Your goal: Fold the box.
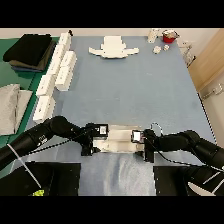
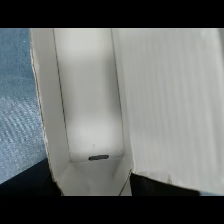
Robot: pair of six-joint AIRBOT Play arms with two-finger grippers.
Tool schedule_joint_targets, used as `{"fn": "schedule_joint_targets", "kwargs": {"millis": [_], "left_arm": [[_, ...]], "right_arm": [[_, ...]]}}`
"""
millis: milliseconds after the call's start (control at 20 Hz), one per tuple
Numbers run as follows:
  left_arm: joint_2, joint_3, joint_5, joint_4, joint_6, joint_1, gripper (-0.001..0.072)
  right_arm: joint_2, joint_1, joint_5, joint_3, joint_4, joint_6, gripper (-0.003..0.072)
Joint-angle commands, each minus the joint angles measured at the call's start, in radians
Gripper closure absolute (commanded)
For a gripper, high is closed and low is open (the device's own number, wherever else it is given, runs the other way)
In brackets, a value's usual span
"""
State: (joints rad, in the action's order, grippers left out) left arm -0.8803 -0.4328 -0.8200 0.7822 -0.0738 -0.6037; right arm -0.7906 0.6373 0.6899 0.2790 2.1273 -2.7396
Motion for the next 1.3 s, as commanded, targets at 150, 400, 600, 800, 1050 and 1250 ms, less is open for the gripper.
{"fn": "schedule_joint_targets", "kwargs": {"millis": [150,400,600,800,1050,1250], "left_arm": [[-0.078,0.004,0.019,-0.151,0.146,0.004,0.0377],[-0.098,0.003,0.016,-0.156,0.145,-0.008,0.0545],[-0.111,0.003,0.056,-0.170,0.150,-0.031,0.0695],[-0.134,0.003,0.111,-0.222,0.190,-0.067,0.0695],[-0.154,0.003,0.115,-0.226,0.190,-0.070,0.0694],[-0.154,0.003,0.115,-0.237,0.188,-0.070,0.0367]], "right_arm": [[0.000,0.000,0.000,0.000,0.000,0.000,0.0187],[0.000,0.000,0.000,0.000,0.000,0.000,0.0187],[0.000,0.000,0.000,0.000,0.000,0.000,0.0187],[0.000,0.000,0.000,0.000,0.000,0.000,0.0187],[0.000,0.000,0.000,0.000,0.000,0.000,0.0187],[0.000,0.000,0.000,0.000,0.000,0.000,0.0187]]}}
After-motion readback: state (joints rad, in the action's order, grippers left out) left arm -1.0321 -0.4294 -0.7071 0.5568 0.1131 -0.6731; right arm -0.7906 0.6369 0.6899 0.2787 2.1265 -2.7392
